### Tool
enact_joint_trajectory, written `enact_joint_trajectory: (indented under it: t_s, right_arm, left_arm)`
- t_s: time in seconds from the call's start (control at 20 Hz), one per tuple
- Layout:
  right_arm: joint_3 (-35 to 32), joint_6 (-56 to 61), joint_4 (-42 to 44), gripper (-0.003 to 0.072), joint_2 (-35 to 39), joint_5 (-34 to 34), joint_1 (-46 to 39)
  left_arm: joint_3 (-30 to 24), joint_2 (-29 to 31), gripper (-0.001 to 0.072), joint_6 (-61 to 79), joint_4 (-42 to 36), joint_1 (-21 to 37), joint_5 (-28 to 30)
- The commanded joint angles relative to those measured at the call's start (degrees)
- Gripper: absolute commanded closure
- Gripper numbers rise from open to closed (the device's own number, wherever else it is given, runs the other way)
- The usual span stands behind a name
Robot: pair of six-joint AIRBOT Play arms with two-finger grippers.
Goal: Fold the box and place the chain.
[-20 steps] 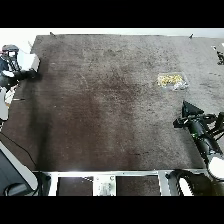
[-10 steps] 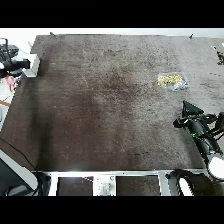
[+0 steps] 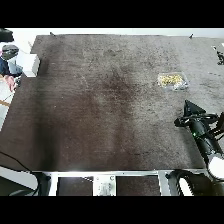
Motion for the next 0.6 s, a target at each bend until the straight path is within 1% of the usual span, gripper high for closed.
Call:
enact_joint_trajectory:
  t_s: [0.0,0.1,0.2,0.3,0.35,0.4,0.55]
  right_arm:
    - [0.0,0.0,0.0,0.0674,0.0,-0.5,0.0]
    - [0.0,0.0,0.0,0.0675,0.0,-0.5,0.0]
    - [0.0,0.0,0.0,0.0675,0.0,-0.5,0.0]
    - [0.0,0.0,0.0,0.0675,0.0,-0.5,0.0]
    - [0.0,0.0,0.0,0.0674,0.0,-0.5,0.0]
    - [0.0,0.0,0.0,0.0675,0.0,-0.5,0.0]
    - [0.0,0.0,0.0,0.0674,0.0,-0.5,0.0]
  left_arm:
    - [0.0,6.8,0.0706,1.1,-2.4,-0.6,-2.2]
    - [0.0,10.6,0.0706,0.4,-1.7,-0.6,-1.5]
    - [0.0,13.8,0.0706,-1.9,0.6,-0.6,-1.2]
    - [-2.0,17.0,0.0706,-3.0,1.5,-0.6,-1.0]
    - [-4.6,19.1,0.0706,-3.3,1.6,-0.6,0.2]
    - [-7.9,21.1,0.0706,-3.2,1.6,-1.0,2.6]
    - [-21.0,28.2,0.0706,1.3,1.6,-4.0,12.3]
